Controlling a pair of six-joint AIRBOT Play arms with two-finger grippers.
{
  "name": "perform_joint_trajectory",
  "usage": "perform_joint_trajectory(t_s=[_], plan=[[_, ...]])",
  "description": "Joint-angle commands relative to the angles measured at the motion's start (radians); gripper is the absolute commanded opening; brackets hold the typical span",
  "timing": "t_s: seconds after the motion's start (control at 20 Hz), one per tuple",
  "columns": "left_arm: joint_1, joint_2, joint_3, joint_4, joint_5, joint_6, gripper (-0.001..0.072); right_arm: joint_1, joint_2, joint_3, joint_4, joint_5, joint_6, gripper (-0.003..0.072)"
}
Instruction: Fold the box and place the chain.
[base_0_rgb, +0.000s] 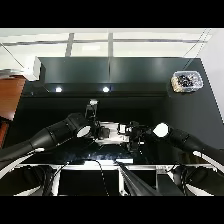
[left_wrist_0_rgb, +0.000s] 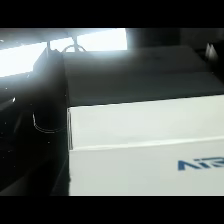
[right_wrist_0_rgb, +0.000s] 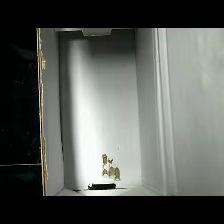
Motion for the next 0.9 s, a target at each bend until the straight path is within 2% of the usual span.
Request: perform_joint_trajectory(t_s=[0.0, 0.4, 0.85], plan=[[-0.005, -0.008, 0.013, 0.019, -0.034, -0.035, 0.0393, 0.0, 0.0, 0.0, 0.001, 0.0, 0.0, 0.041], [-0.005, -0.015, 0.017, 0.071, -0.045, -0.109, 0.0289, 0.0, 0.0, 0.0, 0.001, 0.0, 0.0, 0.041], [-0.008, -0.044, 0.017, 0.076, -0.061, -0.109, 0.0289, 0.0, 0.0, 0.0, 0.0, 0.0, 0.0, 0.041]])
